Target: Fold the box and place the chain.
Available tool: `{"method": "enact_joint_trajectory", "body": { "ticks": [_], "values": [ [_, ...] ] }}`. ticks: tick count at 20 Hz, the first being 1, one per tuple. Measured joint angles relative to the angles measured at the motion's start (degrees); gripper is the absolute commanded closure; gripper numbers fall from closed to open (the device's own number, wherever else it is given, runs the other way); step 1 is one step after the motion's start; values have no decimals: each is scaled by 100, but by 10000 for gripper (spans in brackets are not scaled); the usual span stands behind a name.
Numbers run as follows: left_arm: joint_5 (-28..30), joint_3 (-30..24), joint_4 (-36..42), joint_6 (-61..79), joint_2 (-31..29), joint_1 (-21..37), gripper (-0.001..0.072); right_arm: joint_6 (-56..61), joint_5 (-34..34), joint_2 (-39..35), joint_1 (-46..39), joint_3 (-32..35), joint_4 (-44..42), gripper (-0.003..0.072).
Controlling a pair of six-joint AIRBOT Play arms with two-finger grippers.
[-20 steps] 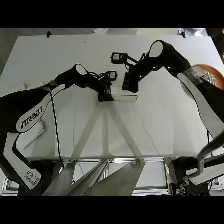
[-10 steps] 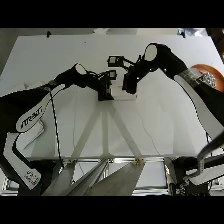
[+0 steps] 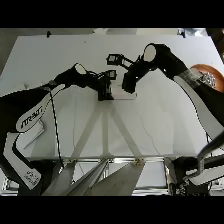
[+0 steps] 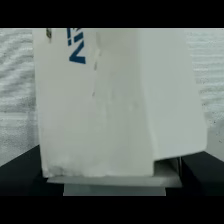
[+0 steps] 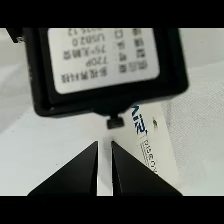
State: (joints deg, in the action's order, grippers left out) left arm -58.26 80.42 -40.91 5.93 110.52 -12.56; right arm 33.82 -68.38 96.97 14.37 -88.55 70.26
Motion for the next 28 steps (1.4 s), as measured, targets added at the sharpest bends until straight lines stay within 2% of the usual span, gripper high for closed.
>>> {"method": "enact_joint_trajectory", "body": {
  "ticks": [22,23,25,27,28],
  "values": [
    [-26,0,-9,4,0,0,690,892,111,-15,131,0,-125,594],
    [-28,0,-9,4,0,0,690,922,120,-20,140,0,-118,587],
    [-28,0,-9,2,0,0,690,951,232,-72,177,0,-90,475],
    [-37,4,-59,79,-2,-7,690,960,911,-138,212,-4,-142,451],
    [-68,0,-48,68,-4,-4,690,970,769,-142,227,13,-87,451]
  ]
}}
